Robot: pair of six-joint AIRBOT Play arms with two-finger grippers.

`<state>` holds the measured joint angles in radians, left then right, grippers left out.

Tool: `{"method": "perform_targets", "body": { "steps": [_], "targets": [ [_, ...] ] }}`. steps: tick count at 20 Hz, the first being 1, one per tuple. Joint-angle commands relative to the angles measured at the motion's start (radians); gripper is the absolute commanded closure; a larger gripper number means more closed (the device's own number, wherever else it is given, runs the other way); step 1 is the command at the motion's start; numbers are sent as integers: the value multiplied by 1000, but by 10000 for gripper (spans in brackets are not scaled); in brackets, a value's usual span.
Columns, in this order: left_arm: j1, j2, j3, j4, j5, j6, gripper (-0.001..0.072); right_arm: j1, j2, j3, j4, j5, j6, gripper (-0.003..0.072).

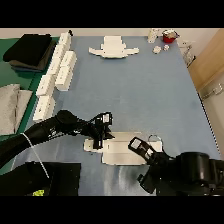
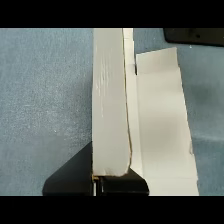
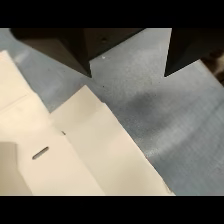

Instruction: Fold the box.

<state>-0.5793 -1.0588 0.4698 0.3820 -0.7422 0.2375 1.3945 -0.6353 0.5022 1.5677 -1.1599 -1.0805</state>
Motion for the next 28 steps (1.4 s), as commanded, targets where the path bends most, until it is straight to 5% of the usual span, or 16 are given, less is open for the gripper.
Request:
{"method": "perform_targets", "body": {
  "steps": [1,7,15,22,28],
  "targets": [
    [-1,0,0,0,1,0,696,129,-125,-3,-208,76,14,-31],
    [-1,0,0,0,1,0,696,128,-319,10,-370,178,15,-31],
    [-1,0,0,0,1,0,696,128,-267,10,-562,86,288,-32],
    [-1,0,0,0,1,0,696,127,-235,10,-523,39,287,-34],
    [-1,0,0,0,2,0,696,-2,-129,-20,-362,100,-71,-34]
  ]
}}
